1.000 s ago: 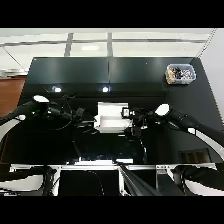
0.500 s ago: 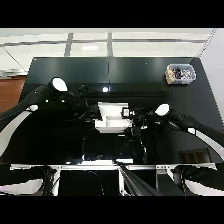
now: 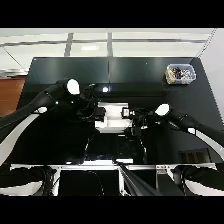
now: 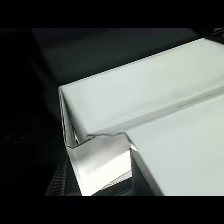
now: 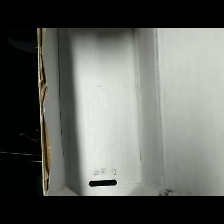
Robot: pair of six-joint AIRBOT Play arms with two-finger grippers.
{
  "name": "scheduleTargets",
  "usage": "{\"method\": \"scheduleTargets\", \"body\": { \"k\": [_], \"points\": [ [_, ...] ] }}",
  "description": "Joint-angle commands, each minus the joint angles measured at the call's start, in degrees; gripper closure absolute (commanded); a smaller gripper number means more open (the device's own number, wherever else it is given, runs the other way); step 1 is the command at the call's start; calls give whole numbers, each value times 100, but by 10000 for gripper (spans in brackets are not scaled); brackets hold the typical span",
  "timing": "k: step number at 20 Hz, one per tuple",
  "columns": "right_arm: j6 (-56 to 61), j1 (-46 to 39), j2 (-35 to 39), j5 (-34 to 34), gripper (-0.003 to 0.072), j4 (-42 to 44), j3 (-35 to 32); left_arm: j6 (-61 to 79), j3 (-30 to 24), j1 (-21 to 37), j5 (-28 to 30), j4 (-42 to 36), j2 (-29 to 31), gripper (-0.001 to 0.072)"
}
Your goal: Fold the box and place the chain.
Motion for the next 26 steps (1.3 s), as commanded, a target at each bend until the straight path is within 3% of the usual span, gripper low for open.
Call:
{"method": "scheduleTargets", "body": {
  "k": [1,3,6,16,17,26],
  "points": [
    [2,-2,4,0,541,2,7,-269,20,-197,107,234,2,270],
    [2,-2,4,0,541,2,7,-273,20,-249,155,236,0,344],
    [2,-2,4,0,541,2,7,-291,20,-273,149,280,0,379],
    [2,-2,4,0,541,2,7,-1069,17,-573,157,1119,-26,382],
    [2,-2,4,0,541,2,7,-1128,20,-605,179,1123,-48,409],
    [2,-2,4,0,541,2,7,-2238,17,-988,595,1910,-138,427]
  ]
}}
